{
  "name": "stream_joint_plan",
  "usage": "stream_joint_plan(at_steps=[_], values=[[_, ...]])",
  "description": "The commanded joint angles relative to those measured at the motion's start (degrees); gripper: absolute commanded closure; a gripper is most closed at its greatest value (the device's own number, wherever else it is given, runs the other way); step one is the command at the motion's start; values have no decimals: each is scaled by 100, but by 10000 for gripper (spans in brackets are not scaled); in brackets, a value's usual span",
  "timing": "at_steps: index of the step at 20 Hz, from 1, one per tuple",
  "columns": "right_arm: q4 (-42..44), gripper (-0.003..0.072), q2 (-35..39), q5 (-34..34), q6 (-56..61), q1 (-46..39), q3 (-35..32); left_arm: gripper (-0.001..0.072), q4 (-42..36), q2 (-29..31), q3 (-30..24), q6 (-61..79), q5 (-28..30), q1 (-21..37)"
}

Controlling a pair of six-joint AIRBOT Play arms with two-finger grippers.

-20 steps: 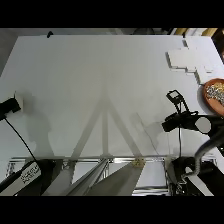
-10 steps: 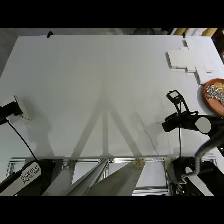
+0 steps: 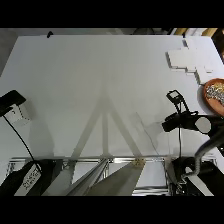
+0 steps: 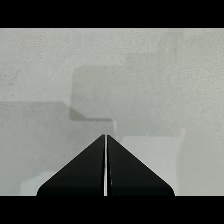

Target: Fold the box and place the chain.

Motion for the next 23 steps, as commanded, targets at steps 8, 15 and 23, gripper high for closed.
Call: stream_joint_plan(at_steps=[8,15,23], values=[[2,670,-4,2,0,-4,0,16,11,175,-2,352,-219,-787],[2,670,-4,2,0,-4,2,16,195,175,-2,363,98,-787],[2,670,-4,2,0,-4,0,16,651,175,-2,181,739,-782]])
